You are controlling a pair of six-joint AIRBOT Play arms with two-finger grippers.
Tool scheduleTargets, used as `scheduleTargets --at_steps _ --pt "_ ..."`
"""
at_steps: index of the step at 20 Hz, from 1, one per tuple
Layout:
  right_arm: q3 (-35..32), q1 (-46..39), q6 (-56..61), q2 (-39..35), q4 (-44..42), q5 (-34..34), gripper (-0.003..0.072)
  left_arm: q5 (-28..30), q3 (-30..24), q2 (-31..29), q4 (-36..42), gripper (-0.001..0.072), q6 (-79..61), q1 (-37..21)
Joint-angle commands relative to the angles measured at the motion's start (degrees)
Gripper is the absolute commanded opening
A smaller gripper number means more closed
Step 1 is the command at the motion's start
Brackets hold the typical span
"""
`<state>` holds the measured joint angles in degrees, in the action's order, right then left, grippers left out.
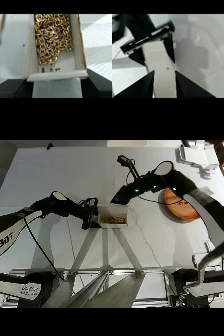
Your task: Fold the box and place the chain.
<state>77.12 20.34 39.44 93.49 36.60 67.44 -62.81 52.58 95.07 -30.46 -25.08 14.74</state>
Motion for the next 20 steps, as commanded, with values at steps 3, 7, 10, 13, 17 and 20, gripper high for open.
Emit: scheduleTargets --at_steps 3,7,10,13,17,20 --pt "1.84 -0.11 0.35 5.20 0.48 8.74 0.0297 0.00 0.00 -0.02 0.00 0.0212 0.00 -0.02" --pt "1.84 0.07 -3.91 5.20 3.32 9.94 0.0297 0.00 0.00 -0.02 0.00 0.0212 0.00 -0.02" --pt "1.79 1.29 -8.61 4.46 7.89 9.62 0.0297 0.00 0.00 -0.02 0.00 0.0212 0.00 0.00" --pt "1.44 3.76 -9.55 1.62 14.36 7.39 0.0296 0.00 0.00 -0.02 -0.02 0.0212 0.00 0.00" --pt "-6.32 7.65 -9.90 -5.31 19.19 -4.20 0.0295 0.00 0.02 -0.02 0.00 0.0212 0.00 -0.02" --pt "-15.08 10.01 -9.99 -10.84 19.10 -16.83 0.0294 0.00 0.00 -0.02 0.00 0.0212 0.00 0.00"
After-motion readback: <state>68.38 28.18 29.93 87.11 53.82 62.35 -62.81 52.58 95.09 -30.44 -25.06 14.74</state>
